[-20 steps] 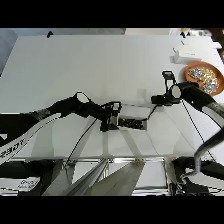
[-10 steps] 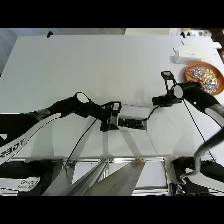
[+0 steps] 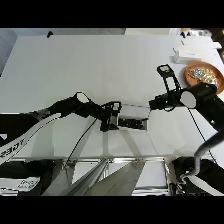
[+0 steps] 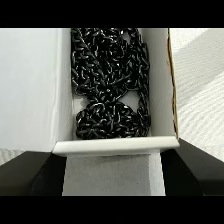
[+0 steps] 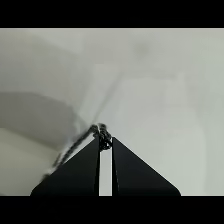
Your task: Fold the box and place the chain.
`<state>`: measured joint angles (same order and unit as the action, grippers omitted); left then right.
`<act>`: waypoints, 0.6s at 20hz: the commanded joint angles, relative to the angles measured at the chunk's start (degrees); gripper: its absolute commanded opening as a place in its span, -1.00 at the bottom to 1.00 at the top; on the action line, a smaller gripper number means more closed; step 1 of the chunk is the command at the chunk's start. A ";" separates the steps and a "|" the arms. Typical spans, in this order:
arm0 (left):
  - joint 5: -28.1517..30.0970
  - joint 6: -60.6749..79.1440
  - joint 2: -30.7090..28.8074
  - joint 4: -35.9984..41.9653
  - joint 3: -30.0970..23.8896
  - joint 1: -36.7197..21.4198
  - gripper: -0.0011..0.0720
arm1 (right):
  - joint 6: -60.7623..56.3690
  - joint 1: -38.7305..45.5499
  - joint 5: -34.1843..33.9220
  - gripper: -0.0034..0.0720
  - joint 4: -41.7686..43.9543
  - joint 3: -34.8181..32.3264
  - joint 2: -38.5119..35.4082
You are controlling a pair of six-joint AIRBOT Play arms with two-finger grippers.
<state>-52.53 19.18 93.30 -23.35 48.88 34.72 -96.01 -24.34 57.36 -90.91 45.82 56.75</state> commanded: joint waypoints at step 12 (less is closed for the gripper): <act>0.02 0.00 -0.02 -0.02 0.02 0.00 -0.50 | -7.48 -12.02 5.55 -0.86 0.98 0.04 -19.78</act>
<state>-52.53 19.18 93.30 -23.35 48.88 34.72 -102.21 -36.01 62.33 -90.21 45.82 40.36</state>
